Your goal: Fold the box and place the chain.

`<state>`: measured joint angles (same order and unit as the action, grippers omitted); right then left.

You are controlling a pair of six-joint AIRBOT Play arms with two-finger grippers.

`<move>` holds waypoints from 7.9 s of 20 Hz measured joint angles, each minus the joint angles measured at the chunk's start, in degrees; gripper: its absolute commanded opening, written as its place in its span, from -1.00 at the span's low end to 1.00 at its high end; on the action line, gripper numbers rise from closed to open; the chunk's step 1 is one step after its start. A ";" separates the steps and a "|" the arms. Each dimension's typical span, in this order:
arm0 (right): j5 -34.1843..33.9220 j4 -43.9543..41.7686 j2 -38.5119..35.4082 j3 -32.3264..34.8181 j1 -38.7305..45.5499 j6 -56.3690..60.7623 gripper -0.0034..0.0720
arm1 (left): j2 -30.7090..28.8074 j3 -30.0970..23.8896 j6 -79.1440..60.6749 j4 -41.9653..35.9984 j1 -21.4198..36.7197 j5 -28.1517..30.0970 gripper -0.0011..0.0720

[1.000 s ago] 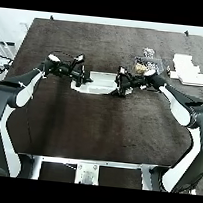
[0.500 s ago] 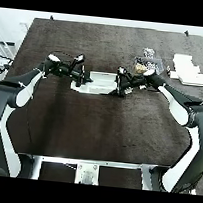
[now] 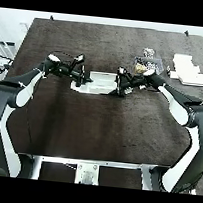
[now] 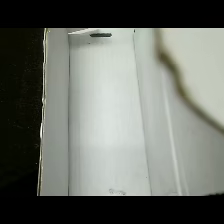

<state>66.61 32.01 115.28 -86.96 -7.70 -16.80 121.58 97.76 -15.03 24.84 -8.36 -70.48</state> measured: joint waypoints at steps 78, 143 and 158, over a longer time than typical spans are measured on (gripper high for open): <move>0.76 -1.75 1.11 -0.04 0.02 0.04 0.64 | -28.20 -17.59 0.94 -2.43 -4.57 4.94 -0.93; 0.76 -1.77 1.14 -0.04 0.04 0.04 0.64 | -10.86 1.46 24.22 28.46 -3.72 -3.72 0.67; 0.76 -1.75 1.14 -0.04 0.04 0.07 0.64 | -9.25 -1.95 19.61 24.13 -4.09 1.03 0.46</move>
<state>67.37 30.26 116.42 -87.00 -7.66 -16.73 112.33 95.81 4.58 48.97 -12.45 -69.45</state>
